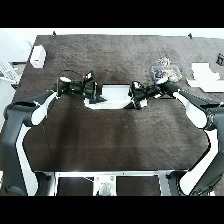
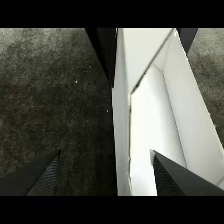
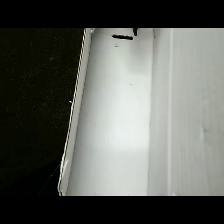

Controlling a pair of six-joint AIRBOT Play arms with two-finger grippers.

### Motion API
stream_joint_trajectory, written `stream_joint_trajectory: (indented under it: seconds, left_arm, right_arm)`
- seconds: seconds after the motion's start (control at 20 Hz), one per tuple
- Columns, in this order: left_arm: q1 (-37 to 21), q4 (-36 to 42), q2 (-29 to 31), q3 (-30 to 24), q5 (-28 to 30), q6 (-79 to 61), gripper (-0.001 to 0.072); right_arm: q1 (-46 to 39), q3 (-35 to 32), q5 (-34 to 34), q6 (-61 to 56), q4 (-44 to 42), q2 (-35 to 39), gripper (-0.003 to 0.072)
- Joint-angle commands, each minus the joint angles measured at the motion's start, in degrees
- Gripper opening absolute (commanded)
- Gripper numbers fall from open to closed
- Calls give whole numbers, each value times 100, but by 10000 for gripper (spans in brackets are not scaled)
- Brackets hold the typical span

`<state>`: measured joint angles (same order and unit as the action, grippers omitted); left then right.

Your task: Fold the box and place the chain.

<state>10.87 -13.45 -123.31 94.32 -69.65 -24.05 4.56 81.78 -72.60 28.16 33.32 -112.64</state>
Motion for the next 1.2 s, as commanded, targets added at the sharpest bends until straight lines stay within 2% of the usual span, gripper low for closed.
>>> stream_joint_trajectory:
  seconds: [0.0,0.3,0.65,0.7,0.75,0.9,1.05,1.15]
  left_arm:
    - [-2,46,11,2,-42,20,631]
    - [-229,76,103,15,-459,166,632]
    - [-892,90,393,105,-1987,173,629]
    - [-988,105,396,129,-2240,179,478]
    - [-1088,105,398,146,-2616,151,20]
    - [-1207,522,525,168,-3171,188,17]
    - [-1023,439,1032,85,-2715,835,16]
    - [-813,313,1598,-319,-2273,894,16]
  right_arm:
    - [2,0,33,-11,-13,-2,591]
    - [2,0,33,-11,-13,-2,590]
    - [2,0,33,-11,-22,-2,591]
    - [2,0,33,-11,-22,-2,591]
    - [2,0,33,-11,-22,-2,590]
    - [2,0,33,-11,-22,-2,591]
    - [2,0,33,-11,-22,-2,590]
    - [2,0,33,-11,-22,-2,591]
